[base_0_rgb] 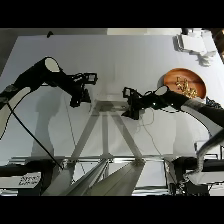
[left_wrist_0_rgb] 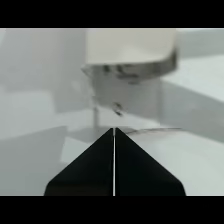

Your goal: Fold the box and place the chain.

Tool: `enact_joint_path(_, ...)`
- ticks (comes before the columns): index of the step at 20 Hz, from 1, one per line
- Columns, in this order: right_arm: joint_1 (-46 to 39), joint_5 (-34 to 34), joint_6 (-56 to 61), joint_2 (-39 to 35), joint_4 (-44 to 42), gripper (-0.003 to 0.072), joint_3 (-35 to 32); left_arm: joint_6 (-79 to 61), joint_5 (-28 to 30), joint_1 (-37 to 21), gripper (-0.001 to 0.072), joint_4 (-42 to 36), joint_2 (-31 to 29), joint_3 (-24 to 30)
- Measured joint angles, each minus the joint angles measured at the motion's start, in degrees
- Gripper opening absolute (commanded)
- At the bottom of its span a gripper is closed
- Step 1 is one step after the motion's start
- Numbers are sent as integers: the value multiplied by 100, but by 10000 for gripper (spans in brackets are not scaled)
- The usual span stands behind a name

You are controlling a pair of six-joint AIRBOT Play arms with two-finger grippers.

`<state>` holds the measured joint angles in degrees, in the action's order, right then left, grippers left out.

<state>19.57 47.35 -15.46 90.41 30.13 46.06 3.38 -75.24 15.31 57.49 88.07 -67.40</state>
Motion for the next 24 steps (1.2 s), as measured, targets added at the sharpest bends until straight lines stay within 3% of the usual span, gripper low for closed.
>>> enact_joint_path(5, 0, -2, -2, 0, 0, 475, 0, 343, -96, 343, 8, -619, -87, 0)
enact_joint_path(16, 0, -7, -4, 0, 2, 475, 0, 1290, 1860, 577, 8, -1014, 107, 15)
enact_joint_path(24, 0, -4, 0, 0, -2, 475, 0, 1941, 1899, 522, 9, -990, 404, 72)
